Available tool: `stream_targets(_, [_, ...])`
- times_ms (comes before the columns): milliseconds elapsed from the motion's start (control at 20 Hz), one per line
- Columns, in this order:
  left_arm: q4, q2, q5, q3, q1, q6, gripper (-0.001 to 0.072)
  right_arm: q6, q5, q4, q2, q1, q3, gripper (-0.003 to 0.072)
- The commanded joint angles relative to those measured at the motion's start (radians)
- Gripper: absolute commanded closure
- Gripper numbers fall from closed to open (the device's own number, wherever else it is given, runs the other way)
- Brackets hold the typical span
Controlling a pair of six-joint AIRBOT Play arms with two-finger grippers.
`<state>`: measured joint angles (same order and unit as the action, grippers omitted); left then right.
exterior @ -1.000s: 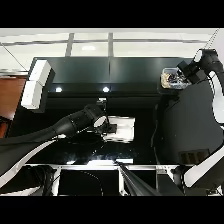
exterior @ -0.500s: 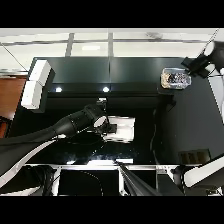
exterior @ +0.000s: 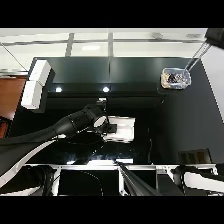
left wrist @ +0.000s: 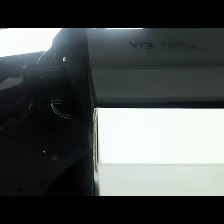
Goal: Fold the box and place the chain.
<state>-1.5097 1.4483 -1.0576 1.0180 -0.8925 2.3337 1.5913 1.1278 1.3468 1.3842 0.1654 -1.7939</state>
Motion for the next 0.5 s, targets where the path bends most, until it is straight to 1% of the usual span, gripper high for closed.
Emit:
stream_targets(0, [0.000,0.000,0.002,0.000,0.000,0.000,0.0677,-0.124,-0.009,-0.135,-0.150,0.000,-0.001,0.0675])
stream_targets(100, [0.000,0.000,0.001,0.000,0.000,0.000,0.0677,-0.161,0.100,-0.222,-0.215,-0.009,0.002,0.0675])
stream_targets(200, [0.000,0.000,0.001,0.000,0.000,0.000,0.0677,-0.187,0.170,-0.235,-0.290,-0.056,0.042,0.0675])
stream_targets(300, [0.000,0.000,0.001,0.000,0.000,0.000,0.0677,-0.204,0.250,-0.235,-0.361,-0.101,0.109,0.0674])
stream_targets(450, [0.000,0.000,0.000,0.000,0.000,0.000,0.0677,-0.240,0.328,-0.243,-0.463,-0.161,0.247,0.0674])
